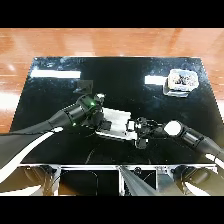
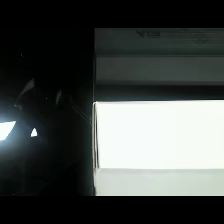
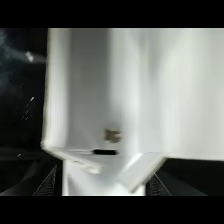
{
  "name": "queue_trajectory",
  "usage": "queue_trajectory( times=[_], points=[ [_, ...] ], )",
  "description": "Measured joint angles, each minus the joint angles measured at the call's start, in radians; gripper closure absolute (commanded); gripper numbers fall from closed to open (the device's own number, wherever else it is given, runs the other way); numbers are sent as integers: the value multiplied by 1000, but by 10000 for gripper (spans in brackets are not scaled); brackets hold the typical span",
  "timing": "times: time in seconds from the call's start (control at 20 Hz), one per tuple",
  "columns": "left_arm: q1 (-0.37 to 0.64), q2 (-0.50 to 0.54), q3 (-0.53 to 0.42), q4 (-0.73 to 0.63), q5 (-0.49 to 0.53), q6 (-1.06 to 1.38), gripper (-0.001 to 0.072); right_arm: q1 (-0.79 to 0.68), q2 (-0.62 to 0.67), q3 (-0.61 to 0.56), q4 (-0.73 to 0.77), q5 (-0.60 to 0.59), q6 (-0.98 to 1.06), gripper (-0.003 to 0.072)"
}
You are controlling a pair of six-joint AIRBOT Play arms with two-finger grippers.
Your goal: Fold the box and place the chain.
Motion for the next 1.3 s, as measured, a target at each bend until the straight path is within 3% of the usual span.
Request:
queue_trajectory(
  times=[1.15, 1.2, 1.25, 1.3],
  points=[
    [5, -3, -39, 0, -61, -27, 691, 3, -10, 34, -34, -53, 48, 12],
    [5, -3, -39, -5, -61, -27, 691, 6, -14, 34, -26, -53, 49, 79],
    [5, -3, -39, -8, -61, -27, 691, 11, -16, 34, -20, -53, 48, 203],
    [5, -3, -39, -10, -61, -27, 692, 17, -19, 34, -15, -52, 49, 203]
  ],
)
